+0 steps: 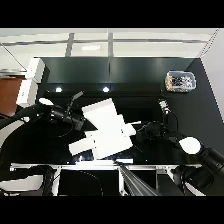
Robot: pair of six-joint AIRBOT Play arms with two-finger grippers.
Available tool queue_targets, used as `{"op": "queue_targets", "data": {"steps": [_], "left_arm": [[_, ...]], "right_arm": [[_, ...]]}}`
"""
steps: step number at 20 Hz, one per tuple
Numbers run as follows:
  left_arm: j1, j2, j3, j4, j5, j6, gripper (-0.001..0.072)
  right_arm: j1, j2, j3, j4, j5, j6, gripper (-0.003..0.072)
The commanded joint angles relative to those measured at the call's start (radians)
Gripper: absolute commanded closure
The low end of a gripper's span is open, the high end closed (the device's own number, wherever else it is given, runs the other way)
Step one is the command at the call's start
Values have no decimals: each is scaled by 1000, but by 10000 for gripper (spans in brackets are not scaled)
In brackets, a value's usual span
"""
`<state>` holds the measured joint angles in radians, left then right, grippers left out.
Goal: Fold the box and place the chain.
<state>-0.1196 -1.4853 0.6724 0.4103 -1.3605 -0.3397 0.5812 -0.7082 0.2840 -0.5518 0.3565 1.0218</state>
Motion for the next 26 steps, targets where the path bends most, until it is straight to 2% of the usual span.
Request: {"op": "queue_targets", "data": {"steps": [1, 4, 5, 6, 9, 10, 11, 12, 15, 17, 20, 23, 26], "left_arm": [[0, 0, 4, 5, -11, 0, 544], [0, 0, 4, 39, -11, 0, 545], [0, 0, 4, 52, -11, 0, 574], [0, 0, 4, 66, -6, 1, 680], [1, 0, 4, 84, 8, 2, 680], [1, 0, 4, 88, 2, 2, 680], [0, 0, 6, 100, -2, 2, 680], [-1, 0, 13, 118, -1, 2, 681], [-13, 5, 52, 132, 1, 12, 683], [-42, 23, 85, 132, -1, 74, 684], [-126, 96, 111, 142, 43, 211, 685], [-214, 206, 103, 234, 231, 303, 685], [-296, 254, 58, 202, 361, 427, 684]], "right_arm": [[0, 0, 0, 0, 5, 0, 670], [0, 0, 0, 0, 5, 0, 669], [0, 0, 0, 0, 5, 0, 670], [0, 0, 0, 0, 5, 0, 670], [0, 0, 0, 1, 13, 0, 662], [-9, 1, 7, 2, 51, 24, 475], [-34, 1, 26, -1, 130, 72, 134], [-69, 1, 58, -12, 240, 78, 31], [-204, 1, 190, -179, 538, 81, 32], [-303, 1, 293, -298, 664, 80, 32], [-417, 1, 415, -436, 674, 77, 41], [-472, 1, 470, -456, 677, 84, 41], [-473, 1, 470, -456, 639, 10, 41]]}}
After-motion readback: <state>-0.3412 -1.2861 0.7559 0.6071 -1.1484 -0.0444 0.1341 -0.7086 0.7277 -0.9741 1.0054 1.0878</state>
